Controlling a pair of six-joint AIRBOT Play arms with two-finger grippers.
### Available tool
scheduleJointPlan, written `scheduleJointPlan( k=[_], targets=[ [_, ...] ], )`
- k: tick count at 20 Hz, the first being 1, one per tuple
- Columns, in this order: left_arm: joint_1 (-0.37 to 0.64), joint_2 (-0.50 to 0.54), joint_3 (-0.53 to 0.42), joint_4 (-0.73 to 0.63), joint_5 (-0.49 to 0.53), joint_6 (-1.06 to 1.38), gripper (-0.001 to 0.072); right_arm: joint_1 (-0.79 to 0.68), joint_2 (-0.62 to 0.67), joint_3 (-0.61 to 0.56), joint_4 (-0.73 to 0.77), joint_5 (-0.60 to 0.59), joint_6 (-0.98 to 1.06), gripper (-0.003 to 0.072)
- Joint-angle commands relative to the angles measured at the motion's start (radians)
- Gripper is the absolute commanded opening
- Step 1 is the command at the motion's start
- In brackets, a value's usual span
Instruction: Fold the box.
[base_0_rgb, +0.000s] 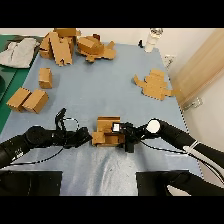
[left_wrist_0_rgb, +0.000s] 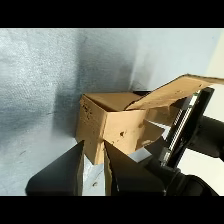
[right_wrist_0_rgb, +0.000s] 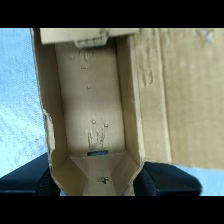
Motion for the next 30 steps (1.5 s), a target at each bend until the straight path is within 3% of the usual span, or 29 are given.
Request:
scheduleJointPlan(
  k=[1,8,17,23,24,25,26,30],
  targets=[
    [0.0,-0.005,0.0,-0.027,0.002,0.043,0.0194,0.001,-0.001,0.001,0.0,0.0,0.0,0.0581],
    [0.0,-0.004,0.0,-0.182,-0.006,0.203,0.0194,0.001,-0.001,0.001,0.0,0.0,0.0,0.0582],
    [-0.05,-0.033,0.0,-0.187,-0.008,0.386,0.0192,0.001,-0.001,0.001,0.0,0.0,0.0,0.0581],
    [-0.048,-0.048,0.002,-0.289,-0.068,0.497,0.0194,0.001,-0.001,0.001,0.0,0.0,0.0,0.0581],
    [-0.048,-0.05,0.002,-0.29,-0.075,0.499,0.0227,0.001,-0.001,0.001,0.0,0.0,0.0,0.0581],
    [-0.048,-0.05,0.003,-0.293,-0.077,0.503,0.0474,0.001,-0.001,0.001,0.0,0.0,0.0,0.0582],
    [-0.048,-0.05,0.006,-0.299,-0.074,0.504,0.053,0.001,-0.001,0.001,0.0,0.0,0.0,0.0581],
    [-0.048,-0.05,0.025,-0.299,-0.029,0.503,0.0529,0.001,-0.001,0.001,0.0,0.0,0.0,0.0582]
  ],
)
